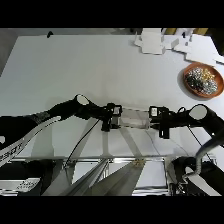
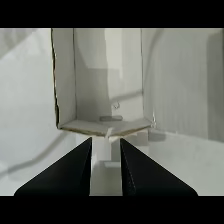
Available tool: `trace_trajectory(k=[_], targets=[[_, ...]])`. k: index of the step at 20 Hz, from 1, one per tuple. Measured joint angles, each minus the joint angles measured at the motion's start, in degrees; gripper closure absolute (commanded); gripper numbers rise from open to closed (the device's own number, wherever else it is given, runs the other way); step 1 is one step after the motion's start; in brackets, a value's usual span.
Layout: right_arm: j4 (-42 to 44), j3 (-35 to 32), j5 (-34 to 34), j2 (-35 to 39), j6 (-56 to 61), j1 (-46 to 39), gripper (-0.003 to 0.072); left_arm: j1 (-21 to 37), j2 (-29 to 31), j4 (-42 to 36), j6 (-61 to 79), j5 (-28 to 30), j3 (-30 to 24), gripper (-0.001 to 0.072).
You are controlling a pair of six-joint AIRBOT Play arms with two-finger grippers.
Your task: Fold the box and place the chain.
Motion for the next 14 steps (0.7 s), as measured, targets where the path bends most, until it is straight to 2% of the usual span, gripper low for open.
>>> trace_trajectory(k=[12,13,14], targets=[[10.3,-0.2,-1.6,-3.6,-4.9,0.0,0.0473,0.0,0.0,0.0,-0.1,0.0,0.0,0.0573],[11.4,-0.5,-1.7,-4.2,-5.2,0.0,0.0398,0.0,0.0,0.0,-0.1,0.0,0.0,0.0573],[12.4,-0.7,-1.8,-4.7,-5.3,0.0,0.0292,0.0,0.0,0.0,0.0,0.0,0.0,0.0573]])
